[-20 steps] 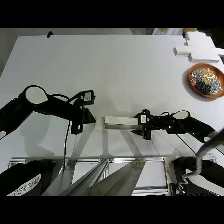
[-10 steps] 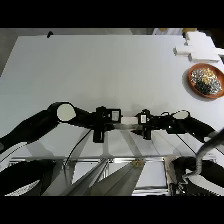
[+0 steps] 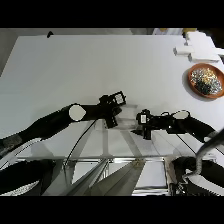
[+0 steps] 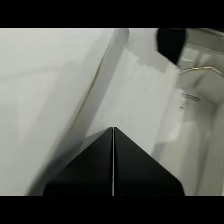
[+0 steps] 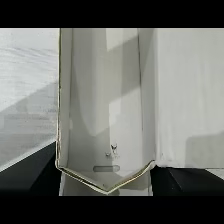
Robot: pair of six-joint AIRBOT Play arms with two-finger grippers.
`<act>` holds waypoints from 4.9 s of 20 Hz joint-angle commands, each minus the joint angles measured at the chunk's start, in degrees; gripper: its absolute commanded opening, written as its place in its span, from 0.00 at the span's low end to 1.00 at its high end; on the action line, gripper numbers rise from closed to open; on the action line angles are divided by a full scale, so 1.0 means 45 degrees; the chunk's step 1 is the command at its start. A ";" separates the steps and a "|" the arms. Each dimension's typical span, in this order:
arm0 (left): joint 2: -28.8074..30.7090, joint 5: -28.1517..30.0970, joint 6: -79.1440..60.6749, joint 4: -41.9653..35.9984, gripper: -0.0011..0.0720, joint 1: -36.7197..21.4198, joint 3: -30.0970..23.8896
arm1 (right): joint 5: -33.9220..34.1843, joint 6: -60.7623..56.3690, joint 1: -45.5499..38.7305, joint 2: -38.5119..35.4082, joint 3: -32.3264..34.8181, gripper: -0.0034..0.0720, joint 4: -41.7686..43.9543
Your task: Fold the box and place the chain.
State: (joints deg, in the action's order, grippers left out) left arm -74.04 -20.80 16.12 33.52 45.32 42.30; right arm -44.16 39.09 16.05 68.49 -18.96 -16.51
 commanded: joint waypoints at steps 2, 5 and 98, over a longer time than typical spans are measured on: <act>-0.1078 0.0840 0.1166 -0.0491 0.02 -0.0078 -0.0005 | 0.0000 -0.0005 0.0005 0.0000 -0.0005 0.63 0.0005; -0.0923 0.0588 0.1379 -0.0486 0.03 -0.0063 -0.0005 | 0.0005 -0.0005 0.0005 0.0000 -0.0005 0.63 0.0000; -0.0131 -0.2579 -0.6926 -0.1511 0.48 -0.1239 -0.2021 | 0.0005 -0.0005 0.0005 -0.0010 0.0000 0.63 0.0000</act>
State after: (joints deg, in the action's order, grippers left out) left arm -74.30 -32.99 -15.03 28.21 38.79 33.19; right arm -44.07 39.03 16.01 68.49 -18.98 -16.53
